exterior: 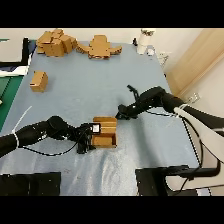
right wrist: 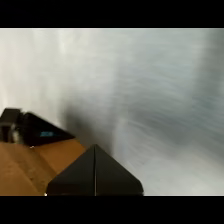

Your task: Fold the box.

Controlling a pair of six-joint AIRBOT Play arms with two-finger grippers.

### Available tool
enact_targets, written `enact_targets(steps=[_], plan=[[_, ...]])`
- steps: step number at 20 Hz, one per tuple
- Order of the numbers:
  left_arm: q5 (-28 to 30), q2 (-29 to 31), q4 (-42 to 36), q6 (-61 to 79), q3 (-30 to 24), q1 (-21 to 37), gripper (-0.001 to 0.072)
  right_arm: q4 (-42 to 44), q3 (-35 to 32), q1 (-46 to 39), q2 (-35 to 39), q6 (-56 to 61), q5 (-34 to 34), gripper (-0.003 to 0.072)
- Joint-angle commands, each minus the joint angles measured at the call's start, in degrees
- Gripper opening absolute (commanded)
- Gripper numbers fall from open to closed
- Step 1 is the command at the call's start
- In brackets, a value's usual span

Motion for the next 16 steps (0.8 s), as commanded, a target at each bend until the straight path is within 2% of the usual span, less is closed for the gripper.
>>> enact_targets(steps=[1, 5, 8, 16], plan=[[0.00, -0.04, 0.02, 0.02, 0.00, 0.02, 0.0600, 8.59, 1.25, 3.23, -4.44, -15.80, -6.71, 0.0002], [0.00, -0.04, 0.02, 0.02, -0.02, 0.02, 0.0600, 6.78, -0.28, 6.95, 1.73, -22.47, -7.96, 0.0003], [-0.02, -0.04, 0.02, 0.00, 0.00, 0.02, 0.0600, 3.98, -3.15, 9.53, 7.76, -24.50, -5.16, 0.0003], [0.00, -0.04, 0.02, 0.00, 0.00, 0.02, 0.0600, -11.21, -12.79, 23.91, 17.88, -24.30, 15.06, 0.0004]])
